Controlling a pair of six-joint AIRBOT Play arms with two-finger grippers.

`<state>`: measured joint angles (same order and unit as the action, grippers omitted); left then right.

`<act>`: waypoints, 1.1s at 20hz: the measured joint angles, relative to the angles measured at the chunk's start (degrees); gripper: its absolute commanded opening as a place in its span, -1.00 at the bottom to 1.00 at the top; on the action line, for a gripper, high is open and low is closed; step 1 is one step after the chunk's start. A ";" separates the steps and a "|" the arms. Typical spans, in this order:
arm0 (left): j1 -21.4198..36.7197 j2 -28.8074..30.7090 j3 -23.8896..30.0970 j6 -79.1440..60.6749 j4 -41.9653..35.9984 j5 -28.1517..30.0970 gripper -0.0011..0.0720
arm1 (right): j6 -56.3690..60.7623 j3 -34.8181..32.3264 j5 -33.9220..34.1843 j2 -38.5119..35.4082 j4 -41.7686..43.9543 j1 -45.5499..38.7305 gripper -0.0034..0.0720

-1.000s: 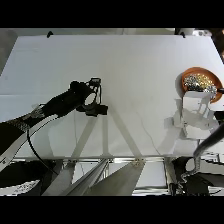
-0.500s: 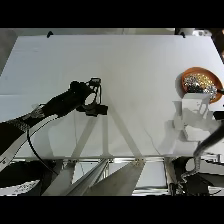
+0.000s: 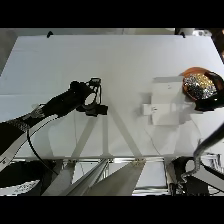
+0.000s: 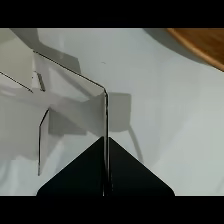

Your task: Fold the box and place the chain.

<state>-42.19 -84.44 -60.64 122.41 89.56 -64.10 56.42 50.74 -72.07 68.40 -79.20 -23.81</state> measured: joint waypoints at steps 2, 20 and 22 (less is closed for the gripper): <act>0.00 0.00 -0.02 0.00 0.00 -0.02 -0.94 | -0.66 -3.82 2.05 -3.61 4.07 4.00 -0.87; 0.00 2.47 0.00 -8.55 8.57 -3.96 -0.94 | 2.23 -21.75 21.94 -14.16 19.41 32.24 -0.87; 0.00 4.81 0.00 -10.49 10.91 -4.44 -0.92 | 2.82 -21.86 22.93 -14.19 19.43 33.00 -0.87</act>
